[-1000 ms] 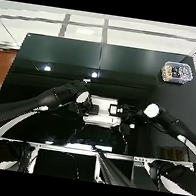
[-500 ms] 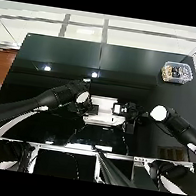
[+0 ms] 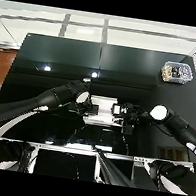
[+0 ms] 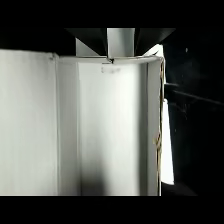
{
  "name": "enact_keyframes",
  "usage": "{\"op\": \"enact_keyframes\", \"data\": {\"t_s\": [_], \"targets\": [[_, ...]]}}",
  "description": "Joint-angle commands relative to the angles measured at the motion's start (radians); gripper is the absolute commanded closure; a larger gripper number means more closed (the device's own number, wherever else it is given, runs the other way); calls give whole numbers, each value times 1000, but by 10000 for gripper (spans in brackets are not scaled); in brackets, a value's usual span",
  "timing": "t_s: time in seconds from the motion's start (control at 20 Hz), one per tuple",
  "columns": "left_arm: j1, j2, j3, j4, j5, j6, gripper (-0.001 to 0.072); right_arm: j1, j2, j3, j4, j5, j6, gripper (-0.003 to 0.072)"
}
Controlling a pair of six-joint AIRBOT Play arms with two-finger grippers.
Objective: Fold the box and place the chain.
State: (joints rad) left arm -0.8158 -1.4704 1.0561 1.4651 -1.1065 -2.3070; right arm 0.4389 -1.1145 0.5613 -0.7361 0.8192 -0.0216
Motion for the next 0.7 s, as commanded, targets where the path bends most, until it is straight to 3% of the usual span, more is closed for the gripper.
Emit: {"op": "enact_keyframes", "data": {"t_s": [0.0,0.2,0.25,0.3,0.35,0.4,0.45,0.6,0.65], "targets": [[0,-1,0,0,6,0,686,0,-58,-4,196,-31,-36,506],[-2,-1,0,0,6,0,686,0,-86,-4,232,-39,-35,506],[-2,-1,0,0,6,0,686,0,-86,-4,232,-38,-35,476],[-2,-1,0,0,6,0,686,0,-86,-4,233,-40,-35,304],[-2,-1,0,0,6,0,686,-1,-86,-4,230,-39,-35,351],[-2,-1,0,0,6,0,686,-1,-86,-4,226,-37,-31,610],[-2,-1,0,0,6,0,685,-1,-86,-4,228,-38,-31,661],[-2,-1,0,0,2,0,685,-4,-83,-3,217,-37,77,659],[-2,-1,0,-2,1,-1,685,-8,-78,-3,206,-37,162,436]]}}
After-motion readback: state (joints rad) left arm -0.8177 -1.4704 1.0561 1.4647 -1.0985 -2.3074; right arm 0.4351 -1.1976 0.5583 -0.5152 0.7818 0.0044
